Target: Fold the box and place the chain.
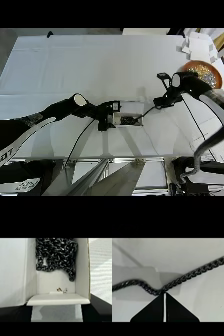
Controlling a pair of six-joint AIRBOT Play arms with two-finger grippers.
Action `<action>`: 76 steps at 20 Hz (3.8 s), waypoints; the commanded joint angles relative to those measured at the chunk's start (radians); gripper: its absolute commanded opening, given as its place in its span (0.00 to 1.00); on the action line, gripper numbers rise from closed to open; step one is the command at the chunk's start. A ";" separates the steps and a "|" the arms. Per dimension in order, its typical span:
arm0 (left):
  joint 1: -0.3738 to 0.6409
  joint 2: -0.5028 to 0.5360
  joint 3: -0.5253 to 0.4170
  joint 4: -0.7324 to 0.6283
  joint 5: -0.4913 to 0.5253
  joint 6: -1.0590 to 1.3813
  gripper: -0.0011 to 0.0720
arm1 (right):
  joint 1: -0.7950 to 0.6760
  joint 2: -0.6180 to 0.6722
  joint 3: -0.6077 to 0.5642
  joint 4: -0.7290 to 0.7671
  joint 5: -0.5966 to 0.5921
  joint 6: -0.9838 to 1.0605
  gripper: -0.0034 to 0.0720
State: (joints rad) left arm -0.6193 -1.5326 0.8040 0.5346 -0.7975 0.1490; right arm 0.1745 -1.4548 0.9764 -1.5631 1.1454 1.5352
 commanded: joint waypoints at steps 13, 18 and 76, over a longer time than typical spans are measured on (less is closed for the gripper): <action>0.001 0.001 0.000 0.000 0.000 0.000 0.55 | 0.013 0.650 0.002 0.303 0.182 -0.239 0.06; 0.001 0.001 0.000 0.000 0.000 0.000 0.55 | 0.013 0.780 0.001 0.458 0.208 -0.287 0.06; 0.001 0.001 0.000 0.000 0.000 0.000 0.55 | 0.087 0.458 -0.697 0.827 -0.639 -1.703 0.51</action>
State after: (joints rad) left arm -0.6193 -1.5326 0.8040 0.5350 -0.7975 0.1490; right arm 0.2588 -0.9703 0.2806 -0.7689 0.5415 -0.1650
